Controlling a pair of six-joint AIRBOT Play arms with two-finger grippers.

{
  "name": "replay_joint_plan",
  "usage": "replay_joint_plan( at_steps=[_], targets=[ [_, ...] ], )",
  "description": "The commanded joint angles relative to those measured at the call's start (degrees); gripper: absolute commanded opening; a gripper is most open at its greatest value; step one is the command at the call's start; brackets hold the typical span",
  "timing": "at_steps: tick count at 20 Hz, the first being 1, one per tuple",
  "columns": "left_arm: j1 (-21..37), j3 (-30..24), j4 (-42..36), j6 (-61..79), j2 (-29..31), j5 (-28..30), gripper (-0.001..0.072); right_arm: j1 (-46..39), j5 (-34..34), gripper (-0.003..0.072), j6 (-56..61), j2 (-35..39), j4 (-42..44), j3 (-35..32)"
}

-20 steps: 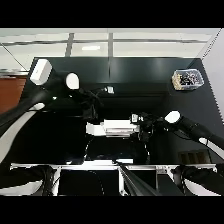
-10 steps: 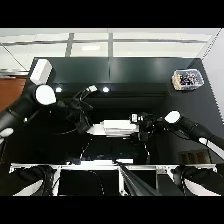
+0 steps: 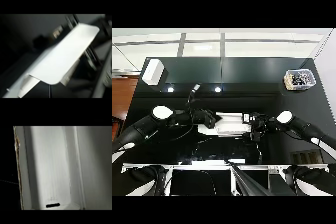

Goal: Fold the box and place the chain.

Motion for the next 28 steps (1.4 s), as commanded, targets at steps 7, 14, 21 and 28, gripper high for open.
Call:
replay_joint_plan(
  at_steps=[7, 14, 21, 28],
  targets=[
    [-0.1, 9.8, 12.7, -1.9, -16.3, 1.7, 0.0025, 0.0, 0.0, 0.0490, 0.0, 0.0, 0.0, 0.0],
    [0.5, 20.9, 33.0, -14.0, -21.4, -13.2, 0.0025, 0.0, 0.0, 0.0490, 0.0, 0.0, 0.0, 0.0],
    [8.7, 15.0, 33.7, -16.3, -4.2, -17.1, 0.0024, 0.0, 0.0, 0.0490, 0.0, 0.0, 0.0, 0.0],
    [6.9, -8.3, 27.0, 23.9, 9.3, -5.9, 0.0714, 0.0, 0.0, 0.0490, 0.0, 0.0, 0.0, 0.0]
  ],
)
